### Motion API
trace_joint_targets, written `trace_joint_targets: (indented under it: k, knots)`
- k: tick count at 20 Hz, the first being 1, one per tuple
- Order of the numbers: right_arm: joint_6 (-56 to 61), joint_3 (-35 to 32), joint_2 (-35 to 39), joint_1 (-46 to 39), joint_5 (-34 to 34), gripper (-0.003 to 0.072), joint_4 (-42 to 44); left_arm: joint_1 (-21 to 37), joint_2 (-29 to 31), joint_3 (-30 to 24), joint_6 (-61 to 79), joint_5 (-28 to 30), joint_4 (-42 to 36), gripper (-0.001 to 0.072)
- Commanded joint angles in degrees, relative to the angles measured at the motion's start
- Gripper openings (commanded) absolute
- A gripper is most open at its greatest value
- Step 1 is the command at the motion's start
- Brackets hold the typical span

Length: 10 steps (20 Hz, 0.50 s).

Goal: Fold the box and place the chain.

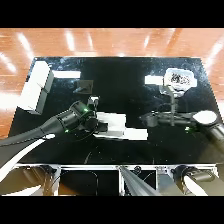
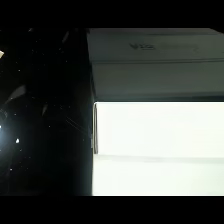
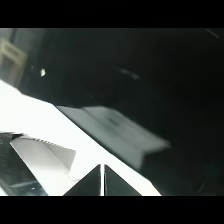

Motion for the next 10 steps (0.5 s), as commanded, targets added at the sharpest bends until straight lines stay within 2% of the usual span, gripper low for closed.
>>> trace_joint_targets:
  k: [1, 3, 4, 7, 10]
  knots:
    - [19.2, 0.8, 1.1, -13.6, 13.9, 0.0032, -13.2, 0.0, 0.0, 0.0, 0.0, -0.2, -0.1, 0.0019]
    - [30.0, -1.5, 1.1, -16.9, 13.1, 0.0032, -22.5, 0.0, 0.0, 0.0, -0.1, 0.2, -1.0, 0.0019]
    - [32.3, -3.3, 1.0, -16.9, 12.1, 0.0032, -24.0, 0.0, 0.0, 0.0, -0.1, 0.2, -1.6, 0.0019]
    - [32.4, -7.3, 0.4, -16.9, 11.0, 0.0032, -23.7, 0.1, 0.0, 0.0, 0.0, 0.0, -1.6, 0.0019]
    - [32.3, -8.5, 0.2, -16.9, 9.5, 0.0031, -23.7, 0.1, 0.0, 0.0, 0.0, 0.0, -1.7, 0.0019]
